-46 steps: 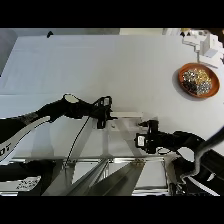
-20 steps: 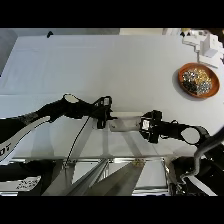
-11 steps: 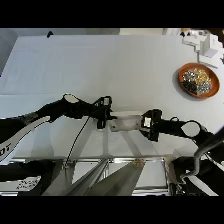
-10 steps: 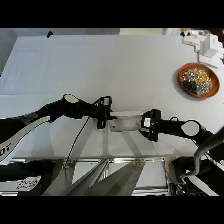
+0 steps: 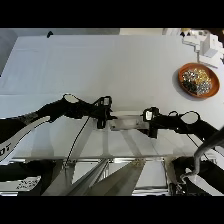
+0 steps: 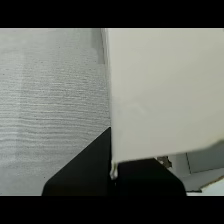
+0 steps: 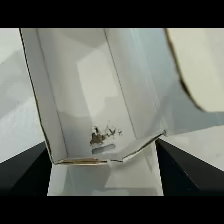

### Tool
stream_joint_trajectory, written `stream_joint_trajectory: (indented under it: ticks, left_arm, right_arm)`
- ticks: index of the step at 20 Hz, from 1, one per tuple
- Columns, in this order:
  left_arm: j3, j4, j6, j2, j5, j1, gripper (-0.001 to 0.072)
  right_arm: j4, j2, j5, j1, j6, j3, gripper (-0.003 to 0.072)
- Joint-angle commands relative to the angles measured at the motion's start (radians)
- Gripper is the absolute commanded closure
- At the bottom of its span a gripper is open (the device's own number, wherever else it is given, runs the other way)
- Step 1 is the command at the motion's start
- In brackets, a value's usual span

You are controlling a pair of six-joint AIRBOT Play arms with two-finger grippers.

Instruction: Fold the box and place the chain.

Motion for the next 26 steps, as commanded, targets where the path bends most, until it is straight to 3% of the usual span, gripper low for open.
stream_joint_trajectory:
  ticks: [1,6,8,12,23,26]
  left_arm:
    - [0.001,0.000,0.000,0.000,0.000,-0.001,0.0700]
    - [0.001,0.000,0.000,0.000,0.000,-0.001,0.0700]
    - [0.001,0.000,0.000,0.000,0.000,-0.001,0.0700]
    - [0.001,0.000,0.000,0.000,0.000,-0.001,0.0700]
    - [0.001,0.000,0.000,0.000,0.000,-0.001,0.0700]
    - [0.001,0.000,0.000,0.000,0.000,-0.001,0.0700]
  right_arm:
    - [0.016,-0.071,0.096,-0.014,-0.085,0.025,0.0051]
    - [0.063,-0.085,0.097,-0.014,-0.152,0.025,0.0056]
    - [0.070,-0.088,0.098,-0.014,-0.151,0.025,0.0103]
    - [0.087,-0.127,0.097,-0.014,-0.161,0.025,0.0103]
    - [0.084,-0.200,0.093,-0.014,-0.177,0.068,0.0232]
    - [0.080,-0.204,0.094,-0.014,-0.176,0.068,0.0236]
